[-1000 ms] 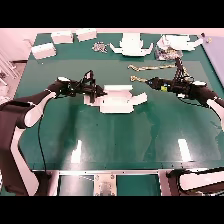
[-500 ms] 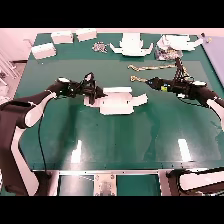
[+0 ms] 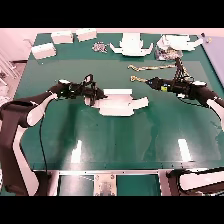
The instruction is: Fold the box and place the chain.
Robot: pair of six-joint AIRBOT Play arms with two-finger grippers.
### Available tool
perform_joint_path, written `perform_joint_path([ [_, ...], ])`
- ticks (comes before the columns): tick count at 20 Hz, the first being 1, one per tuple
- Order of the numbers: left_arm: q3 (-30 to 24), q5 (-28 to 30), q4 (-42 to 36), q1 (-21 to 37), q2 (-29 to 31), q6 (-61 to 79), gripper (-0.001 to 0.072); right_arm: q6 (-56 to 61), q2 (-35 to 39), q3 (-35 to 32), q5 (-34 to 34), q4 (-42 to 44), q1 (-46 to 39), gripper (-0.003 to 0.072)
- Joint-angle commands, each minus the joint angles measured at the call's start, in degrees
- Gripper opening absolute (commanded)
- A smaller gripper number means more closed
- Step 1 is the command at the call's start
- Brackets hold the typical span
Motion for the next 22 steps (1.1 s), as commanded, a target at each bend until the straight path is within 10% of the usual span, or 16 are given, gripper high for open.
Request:
perform_joint_path([
  [1, 0.0, 0.3, -0.3, 0.0, -0.1, 0.5, 0.0021, -2.4, 0.0, 0.0, 0.1, 0.0, 0.0, 0.0195],
  [7, 0.0, 0.3, -0.4, 0.0, -0.1, 0.5, 0.0021, -11.2, 4.7, -2.1, 3.0, 1.2, 1.3, 0.0117],
  [15, 0.0, 0.3, -0.5, 0.0, -0.1, 0.5, 0.0021, -26.1, 26.3, -20.9, -0.1, -0.2, 8.4, 0.0015],
  [19, 0.0, 0.3, -0.5, 0.0, -0.1, 0.5, 0.0021, -33.0, 28.8, -25.7, -1.2, -7.3, 14.6, 0.0475],
  [22, 0.0, 0.3, -0.5, 0.0, 0.0, 0.5, 0.0021, -38.8, 28.5, -27.5, -4.4, -10.0, 18.0, 0.0516],
])
